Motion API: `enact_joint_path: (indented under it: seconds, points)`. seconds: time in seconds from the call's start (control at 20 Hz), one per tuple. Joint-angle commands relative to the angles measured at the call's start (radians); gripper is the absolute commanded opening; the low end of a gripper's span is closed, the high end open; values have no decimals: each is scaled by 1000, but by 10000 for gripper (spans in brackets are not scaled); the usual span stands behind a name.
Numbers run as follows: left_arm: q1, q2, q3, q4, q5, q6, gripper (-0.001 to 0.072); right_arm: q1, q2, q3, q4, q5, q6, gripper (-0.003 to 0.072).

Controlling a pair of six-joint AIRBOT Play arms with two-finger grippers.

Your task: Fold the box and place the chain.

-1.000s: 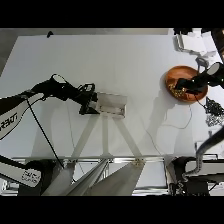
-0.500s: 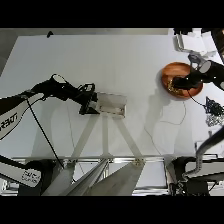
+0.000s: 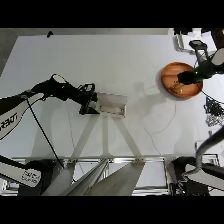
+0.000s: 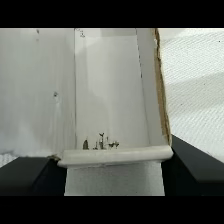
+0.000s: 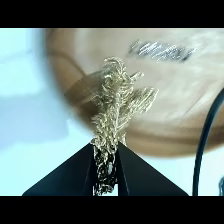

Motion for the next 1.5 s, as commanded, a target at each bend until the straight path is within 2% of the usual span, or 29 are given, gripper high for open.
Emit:
enact_joint_path:
  seconds: [0.0,0.25,0.6,0.75,1.05,1.3,1.45]
  points:
    - [0,0,0,0,0,0,159,121,98,0,-10,167,-39,6]
    - [0,0,0,0,0,0,159,380,135,0,14,218,-31,6]
    - [0,0,0,0,0,0,159,625,121,0,131,71,-32,6]
    - [0,0,0,0,0,0,159,662,99,0,257,-2,-74,7]
    - [0,0,0,0,0,0,159,673,93,0,510,-323,-175,5]
    - [0,0,0,0,0,0,159,673,93,0,687,-425,-307,5]
    - [0,0,0,0,0,0,159,673,90,0,673,-445,-328,5]
